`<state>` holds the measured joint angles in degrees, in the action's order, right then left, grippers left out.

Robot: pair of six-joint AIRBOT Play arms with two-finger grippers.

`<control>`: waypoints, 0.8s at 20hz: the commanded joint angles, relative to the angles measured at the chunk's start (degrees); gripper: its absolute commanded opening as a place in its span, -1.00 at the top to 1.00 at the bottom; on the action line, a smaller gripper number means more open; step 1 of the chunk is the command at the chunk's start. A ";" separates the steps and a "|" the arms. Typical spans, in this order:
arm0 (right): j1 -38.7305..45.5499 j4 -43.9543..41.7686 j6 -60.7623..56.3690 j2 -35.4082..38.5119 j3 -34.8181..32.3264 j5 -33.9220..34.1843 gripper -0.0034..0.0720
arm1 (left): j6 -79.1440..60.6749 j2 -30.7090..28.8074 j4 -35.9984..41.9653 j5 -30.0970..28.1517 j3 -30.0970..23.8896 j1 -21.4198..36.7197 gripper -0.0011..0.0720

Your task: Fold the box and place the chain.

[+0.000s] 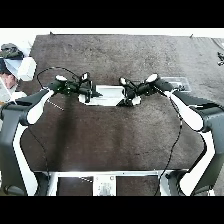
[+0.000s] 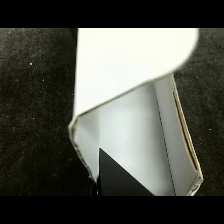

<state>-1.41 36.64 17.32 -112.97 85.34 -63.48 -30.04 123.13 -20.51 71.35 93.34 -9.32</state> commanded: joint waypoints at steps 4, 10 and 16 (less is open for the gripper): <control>0.02 -0.44 0.02 -0.22 0.02 -0.13 0.06 | 0.00 0.04 0.00 -0.02 -0.02 0.02 0.94; 0.02 -0.44 0.02 -0.22 0.02 0.07 0.05 | 0.00 0.04 0.00 -0.02 -0.02 0.02 0.94; 0.02 -0.44 0.02 -0.20 0.02 0.07 0.05 | 0.00 0.02 0.00 -0.02 -0.02 0.02 0.94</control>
